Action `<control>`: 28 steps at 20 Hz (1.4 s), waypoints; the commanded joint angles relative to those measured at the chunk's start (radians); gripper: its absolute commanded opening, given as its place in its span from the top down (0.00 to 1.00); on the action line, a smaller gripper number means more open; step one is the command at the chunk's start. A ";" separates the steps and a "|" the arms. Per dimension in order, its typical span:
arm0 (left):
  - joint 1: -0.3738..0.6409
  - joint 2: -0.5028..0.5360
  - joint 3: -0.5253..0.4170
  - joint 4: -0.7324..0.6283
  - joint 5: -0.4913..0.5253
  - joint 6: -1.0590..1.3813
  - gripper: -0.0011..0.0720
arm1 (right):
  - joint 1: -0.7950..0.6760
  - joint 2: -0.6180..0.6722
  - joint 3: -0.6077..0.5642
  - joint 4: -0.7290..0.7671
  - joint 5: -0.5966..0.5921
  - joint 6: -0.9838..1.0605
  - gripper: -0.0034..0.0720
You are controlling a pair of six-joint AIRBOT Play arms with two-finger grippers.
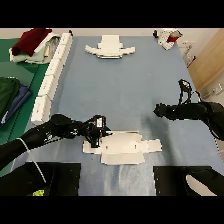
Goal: Fold the box.
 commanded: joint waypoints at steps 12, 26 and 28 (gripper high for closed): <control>-0.064 0.179 -0.008 -0.058 0.188 0.168 0.97 | 0.002 0.000 0.001 0.000 0.000 0.000 0.41; -0.233 0.153 -0.136 -0.122 0.322 0.185 0.97 | 0.010 0.000 0.001 0.009 0.001 0.000 0.41; -0.225 0.152 -0.124 -0.121 0.308 0.159 0.97 | 0.010 0.000 0.001 0.010 0.000 0.000 0.41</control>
